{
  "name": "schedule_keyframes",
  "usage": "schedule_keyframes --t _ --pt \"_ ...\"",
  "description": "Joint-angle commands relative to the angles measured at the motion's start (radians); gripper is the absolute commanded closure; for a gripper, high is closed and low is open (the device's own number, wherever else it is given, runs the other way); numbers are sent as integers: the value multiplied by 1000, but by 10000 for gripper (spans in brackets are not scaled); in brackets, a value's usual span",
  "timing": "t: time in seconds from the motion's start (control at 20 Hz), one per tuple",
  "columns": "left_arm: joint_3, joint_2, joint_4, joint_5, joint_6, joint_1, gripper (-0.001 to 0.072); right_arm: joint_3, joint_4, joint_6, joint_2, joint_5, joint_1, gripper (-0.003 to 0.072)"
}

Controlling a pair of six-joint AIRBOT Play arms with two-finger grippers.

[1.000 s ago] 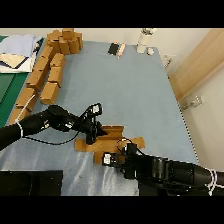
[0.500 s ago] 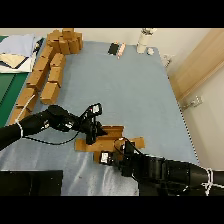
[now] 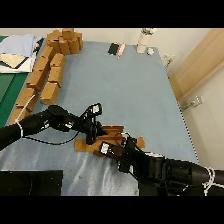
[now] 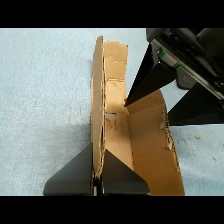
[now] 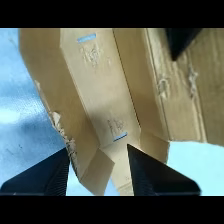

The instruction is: Fold the box.

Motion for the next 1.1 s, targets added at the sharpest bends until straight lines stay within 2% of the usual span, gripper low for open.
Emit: schedule_keyframes --t 0.0,0.05,0.1,0.4,0.7,0.9,1.05 --pt "0 -1 0 0 0 0 695 5 10 32 -1 5 0 162" --pt "0 -1 0 0 0 0 696 7 -11 34 -1 6 0 132" --pt "0 -1 0 0 0 0 695 10 -31 38 -1 0 -8 -33" --pt "0 -1 0 0 0 0 695 -4 -26 39 57 -17 -50 -32" --pt "0 -1 0 0 0 0 695 -108 -103 66 203 32 -50 -32" --pt "0 -1 0 0 0 0 695 -151 -167 63 222 130 -55 -32" --pt "0 -1 0 0 0 0 696 -185 -127 -40 222 275 -132 -32"
